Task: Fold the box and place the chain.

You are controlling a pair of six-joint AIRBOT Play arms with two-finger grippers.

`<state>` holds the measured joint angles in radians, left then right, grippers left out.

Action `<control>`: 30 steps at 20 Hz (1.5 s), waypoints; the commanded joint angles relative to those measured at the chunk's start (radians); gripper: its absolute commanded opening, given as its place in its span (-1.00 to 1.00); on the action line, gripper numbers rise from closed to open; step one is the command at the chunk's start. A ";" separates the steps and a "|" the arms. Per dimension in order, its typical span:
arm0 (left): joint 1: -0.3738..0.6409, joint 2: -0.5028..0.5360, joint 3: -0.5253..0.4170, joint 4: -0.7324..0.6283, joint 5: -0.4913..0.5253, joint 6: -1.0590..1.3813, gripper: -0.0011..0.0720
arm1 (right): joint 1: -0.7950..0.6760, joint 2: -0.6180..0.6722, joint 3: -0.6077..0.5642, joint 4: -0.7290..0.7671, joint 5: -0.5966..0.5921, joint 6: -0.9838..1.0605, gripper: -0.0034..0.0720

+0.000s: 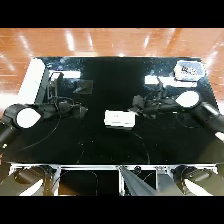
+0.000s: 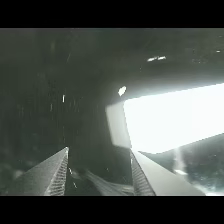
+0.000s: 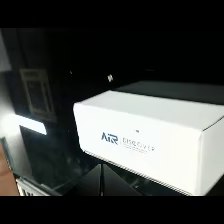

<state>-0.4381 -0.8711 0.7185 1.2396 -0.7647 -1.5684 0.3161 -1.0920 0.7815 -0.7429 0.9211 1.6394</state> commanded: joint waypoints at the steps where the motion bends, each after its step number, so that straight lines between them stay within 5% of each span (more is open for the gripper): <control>1: -0.001 -0.094 0.129 -0.060 -0.018 0.449 0.42 | -0.109 0.084 0.003 -0.109 0.135 -0.028 -0.83; 5: 0.000 -0.229 0.271 -0.281 -0.109 1.061 0.42 | -0.217 0.113 0.002 -0.260 0.250 -0.028 -0.83; 9: 0.017 -0.424 0.507 -0.215 -0.399 1.133 0.42 | -0.296 0.113 0.002 -0.330 0.273 -0.027 -0.83; 12: 0.080 -0.536 0.649 -0.326 -0.511 1.147 0.44 | -0.303 0.113 0.002 -0.332 0.274 -0.027 -0.83; 13: 0.086 -0.551 0.645 -0.333 -0.491 1.167 0.76 | -0.303 0.113 0.002 -0.333 0.273 -0.027 -0.83; 16: 0.059 -0.581 0.627 -0.233 -0.451 1.204 0.77 | -0.304 0.113 0.002 -0.360 0.272 -0.021 -0.83; 21: 0.014 -0.587 0.601 -0.265 -0.498 1.247 0.77 | -0.304 0.113 0.002 -0.417 0.273 0.012 -0.83; 25: -0.044 -0.526 0.543 -0.202 -0.482 1.149 0.77 | -0.304 0.112 0.002 -0.447 0.275 0.029 -0.83; 30: -0.069 -0.427 0.253 -0.380 -0.032 1.499 0.76 | -0.304 0.110 0.002 -0.464 0.264 0.029 -0.83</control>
